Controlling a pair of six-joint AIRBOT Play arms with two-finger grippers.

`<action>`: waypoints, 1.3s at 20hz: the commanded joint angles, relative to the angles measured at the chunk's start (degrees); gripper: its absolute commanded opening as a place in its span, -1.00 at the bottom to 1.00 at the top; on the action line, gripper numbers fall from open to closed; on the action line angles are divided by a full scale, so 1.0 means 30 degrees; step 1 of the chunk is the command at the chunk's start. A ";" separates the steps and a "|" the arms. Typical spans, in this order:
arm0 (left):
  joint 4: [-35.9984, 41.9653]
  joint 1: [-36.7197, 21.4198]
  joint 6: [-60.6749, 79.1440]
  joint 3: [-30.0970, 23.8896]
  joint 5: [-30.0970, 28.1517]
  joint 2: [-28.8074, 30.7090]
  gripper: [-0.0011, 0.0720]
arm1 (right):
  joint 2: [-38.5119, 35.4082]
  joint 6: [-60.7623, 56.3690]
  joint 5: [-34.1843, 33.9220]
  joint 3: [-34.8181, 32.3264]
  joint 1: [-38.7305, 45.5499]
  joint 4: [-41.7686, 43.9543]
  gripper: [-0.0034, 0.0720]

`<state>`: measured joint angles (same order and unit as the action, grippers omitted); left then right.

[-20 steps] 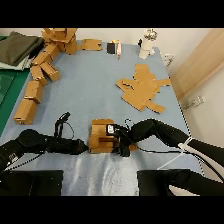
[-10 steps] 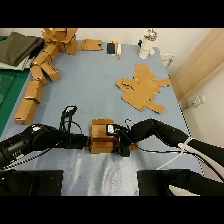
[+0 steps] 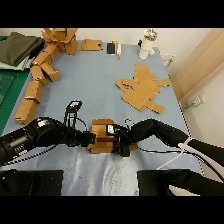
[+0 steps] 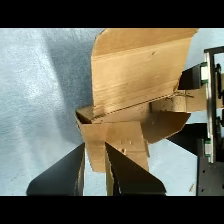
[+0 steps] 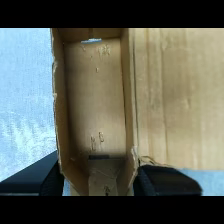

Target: Fold the box.

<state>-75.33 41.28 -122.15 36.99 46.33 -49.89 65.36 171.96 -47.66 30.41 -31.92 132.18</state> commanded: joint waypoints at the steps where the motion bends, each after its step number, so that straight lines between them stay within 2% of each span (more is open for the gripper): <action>1: 0.0182 0.0058 -0.0087 0.0240 0.0554 -0.0051 -0.27 | 0.0007 -0.0007 0.0000 0.0015 -0.0007 0.0000 0.33; 2: 0.0401 0.0058 -0.0087 0.0240 0.0670 -0.0051 0.10 | 0.0007 -0.0007 0.0000 0.0015 -0.0007 0.0007 0.33; 3: 0.0415 0.0058 -0.0087 0.0240 0.0736 -0.0066 0.27 | 0.0007 -0.0007 0.0000 0.0015 -0.0007 0.0007 0.33; 10: 0.0583 0.0029 -0.0109 0.0226 -0.1231 -0.0226 0.26 | 0.0007 -0.0007 0.0000 0.0015 -0.0007 0.0007 0.33; 13: 0.1056 0.0233 -0.0168 0.0350 0.0991 -0.1413 0.27 | 0.0007 -0.0007 0.0000 0.0015 -0.0007 0.0000 0.33; 18: 0.0969 0.0780 -0.0539 0.1311 0.1100 -0.3424 0.27 | 0.0007 -0.0007 0.0000 0.0015 -0.0007 0.0007 0.33; 20: 0.0925 0.0780 -0.0692 0.1836 0.1049 -0.3971 0.39 | 0.0007 -0.0007 0.0000 0.0015 -0.0007 0.0000 0.33; 23: 0.0838 0.0889 -0.0816 0.2535 0.1173 -0.4874 0.39 | 0.0007 -0.0007 0.0000 0.0015 0.0015 0.0007 0.33; 26: -0.0954 0.1304 -0.2732 0.3060 0.1829 -0.5428 0.39 | 0.0007 -0.0007 0.0000 0.0015 0.0015 0.0007 0.33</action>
